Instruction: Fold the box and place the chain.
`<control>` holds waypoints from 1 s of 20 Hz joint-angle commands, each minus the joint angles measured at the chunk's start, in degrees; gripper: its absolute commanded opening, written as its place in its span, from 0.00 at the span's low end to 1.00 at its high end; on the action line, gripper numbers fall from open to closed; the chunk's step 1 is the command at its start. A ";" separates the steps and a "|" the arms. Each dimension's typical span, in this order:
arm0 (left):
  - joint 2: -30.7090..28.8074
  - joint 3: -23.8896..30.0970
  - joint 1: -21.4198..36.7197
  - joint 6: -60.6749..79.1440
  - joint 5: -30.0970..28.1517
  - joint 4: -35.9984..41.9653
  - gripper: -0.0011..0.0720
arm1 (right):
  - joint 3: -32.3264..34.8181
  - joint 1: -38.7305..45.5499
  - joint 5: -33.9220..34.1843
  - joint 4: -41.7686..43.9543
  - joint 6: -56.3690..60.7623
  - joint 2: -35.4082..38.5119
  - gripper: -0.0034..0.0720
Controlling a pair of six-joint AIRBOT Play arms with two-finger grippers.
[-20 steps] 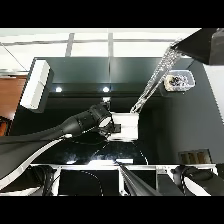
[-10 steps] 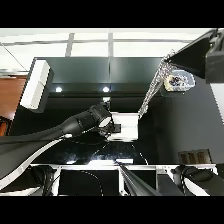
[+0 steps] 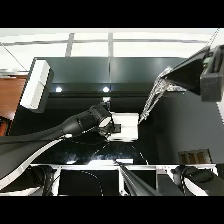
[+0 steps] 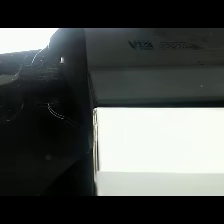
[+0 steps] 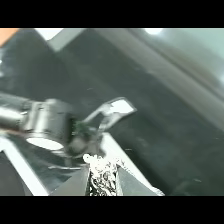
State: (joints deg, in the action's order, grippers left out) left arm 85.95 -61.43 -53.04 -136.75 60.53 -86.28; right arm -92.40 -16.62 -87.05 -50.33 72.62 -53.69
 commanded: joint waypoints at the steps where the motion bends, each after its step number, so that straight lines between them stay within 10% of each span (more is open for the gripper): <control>1: -0.02 -0.02 0.00 0.02 -0.04 0.00 0.05 | 4.42 -0.04 1.31 10.03 -2.32 0.22 0.05; 9: -0.02 -0.02 0.00 0.02 -0.02 0.00 0.05 | 8.17 -0.04 -0.28 8.96 -2.36 0.09 0.05; 20: -0.02 -0.02 0.00 0.02 -0.02 0.00 0.05 | 38.42 -1.20 12.33 11.02 -2.27 0.09 0.05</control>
